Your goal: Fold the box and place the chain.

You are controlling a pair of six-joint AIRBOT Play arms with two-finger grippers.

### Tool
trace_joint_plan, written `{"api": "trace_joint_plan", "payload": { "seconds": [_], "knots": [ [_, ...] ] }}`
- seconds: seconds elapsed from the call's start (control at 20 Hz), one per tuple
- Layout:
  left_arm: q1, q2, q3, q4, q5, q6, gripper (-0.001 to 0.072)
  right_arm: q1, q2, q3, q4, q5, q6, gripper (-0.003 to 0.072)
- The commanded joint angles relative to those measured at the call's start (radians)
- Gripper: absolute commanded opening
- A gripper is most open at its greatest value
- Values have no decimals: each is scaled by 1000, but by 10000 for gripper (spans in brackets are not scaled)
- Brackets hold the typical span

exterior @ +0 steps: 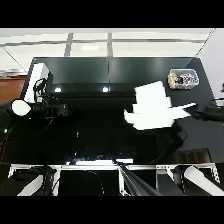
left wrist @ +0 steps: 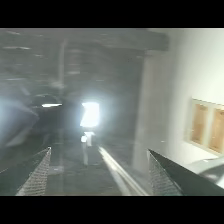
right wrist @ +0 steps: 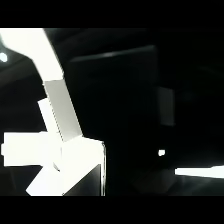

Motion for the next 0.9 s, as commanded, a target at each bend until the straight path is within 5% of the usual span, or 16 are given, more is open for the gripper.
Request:
{"api": "trace_joint_plan", "payload": {
  "seconds": [0.0,0.2,0.3,0.55,0.85],
  "knots": [
    [-1,-34,1,-271,3,205,716,212,154,-263,245,-268,-67,17],
    [0,-181,7,-730,-8,562,716,539,174,-359,314,-517,-66,17],
    [-1,-275,32,-842,-41,657,716,679,174,-359,343,-593,-66,16],
    [-35,-486,134,-833,-92,666,713,814,174,-359,348,-676,-66,16],
    [-110,-734,309,-837,-356,665,713,816,174,-359,328,-664,-66,16]
  ]
}}
